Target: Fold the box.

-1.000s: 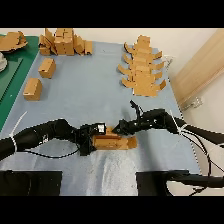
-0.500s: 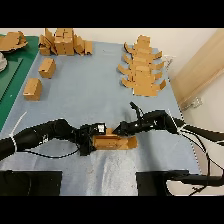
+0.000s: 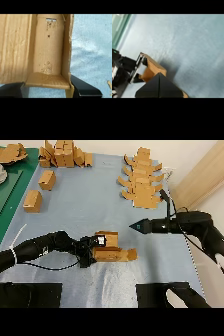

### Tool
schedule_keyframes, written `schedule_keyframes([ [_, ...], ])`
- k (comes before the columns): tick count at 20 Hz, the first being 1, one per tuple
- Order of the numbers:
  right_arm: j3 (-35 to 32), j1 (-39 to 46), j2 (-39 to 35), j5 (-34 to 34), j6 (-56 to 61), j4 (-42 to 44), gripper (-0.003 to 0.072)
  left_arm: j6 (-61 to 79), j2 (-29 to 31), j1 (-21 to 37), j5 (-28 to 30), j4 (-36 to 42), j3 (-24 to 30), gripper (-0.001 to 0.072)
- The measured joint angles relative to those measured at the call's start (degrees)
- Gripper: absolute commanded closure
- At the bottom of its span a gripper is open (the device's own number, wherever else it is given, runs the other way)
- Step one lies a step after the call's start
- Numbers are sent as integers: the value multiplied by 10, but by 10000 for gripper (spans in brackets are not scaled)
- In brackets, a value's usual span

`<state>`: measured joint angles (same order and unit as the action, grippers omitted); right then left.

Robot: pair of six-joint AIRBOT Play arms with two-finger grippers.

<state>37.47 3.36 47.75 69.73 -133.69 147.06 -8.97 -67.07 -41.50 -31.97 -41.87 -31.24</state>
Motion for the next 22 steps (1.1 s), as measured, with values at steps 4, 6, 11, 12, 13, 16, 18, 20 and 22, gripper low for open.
schedule_keyframes([
  [4, -59, -65, -124, 10, 6, -90, 163, 0, 0, 0, 0, 1, 0, 258],
  [6, -85, -112, -146, -10, -13, -129, 162, 0, 0, 0, 0, 1, 0, 258],
  [11, -110, -219, -109, -91, -71, -250, 162, 0, 0, 0, 0, 2, 0, 258],
  [12, -111, -236, -91, -110, -87, -266, 161, 0, 0, 0, 0, 3, 0, 258],
  [13, -113, -249, -74, -128, -101, -277, 162, 0, 0, 0, 0, 3, 0, 258],
  [16, -114, -281, -19, -182, -143, -297, 161, 0, 0, 0, 0, 3, 0, 258],
  [18, -112, -291, 10, -203, -160, -303, 162, 0, 0, 0, 0, 3, 0, 258],
  [20, -110, -297, 30, -218, -175, -306, 161, 0, 0, 0, 0, 3, 0, 258],
  [22, -107, -299, 40, -233, -194, -306, 161, 0, 0, 0, 0, 3, 0, 258],
])
